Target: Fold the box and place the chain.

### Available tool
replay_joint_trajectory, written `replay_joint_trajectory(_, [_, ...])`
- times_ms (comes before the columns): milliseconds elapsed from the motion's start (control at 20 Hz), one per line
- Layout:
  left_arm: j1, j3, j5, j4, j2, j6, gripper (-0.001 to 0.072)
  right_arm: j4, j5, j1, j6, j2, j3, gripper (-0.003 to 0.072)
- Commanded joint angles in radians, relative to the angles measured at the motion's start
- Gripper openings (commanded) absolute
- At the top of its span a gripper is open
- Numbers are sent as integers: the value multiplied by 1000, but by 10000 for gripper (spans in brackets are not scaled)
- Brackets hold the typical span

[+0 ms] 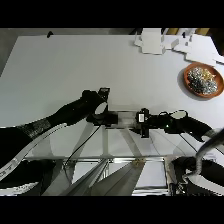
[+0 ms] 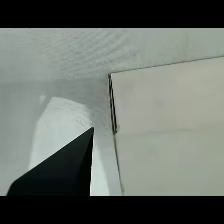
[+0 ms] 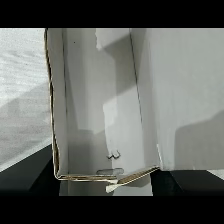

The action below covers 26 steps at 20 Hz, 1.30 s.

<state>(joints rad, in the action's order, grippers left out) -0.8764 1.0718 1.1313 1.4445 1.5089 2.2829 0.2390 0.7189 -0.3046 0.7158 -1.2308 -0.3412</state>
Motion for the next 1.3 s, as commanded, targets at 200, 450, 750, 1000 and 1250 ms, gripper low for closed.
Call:
replay_joint_trajectory(200, [-11, 3, -42, 12, 17, 26, 171, 0, 0, -1, 0, 0, 0, 299])
replay_joint_trajectory(450, [-18, 3, -42, 39, 17, 21, 1, 0, 0, -1, 0, 0, 0, 299])
replay_joint_trajectory(750, [-17, 3, -42, 41, 17, 21, 160, 0, 0, -1, 0, 0, 0, 299])
replay_joint_trajectory(1000, [-18, 3, -42, 38, 21, 21, 151, 0, 0, -1, 0, 1, 0, 299])
replay_joint_trajectory(1250, [-28, 3, -42, 34, 31, 21, 148, 0, 0, -1, 0, 0, 0, 299])
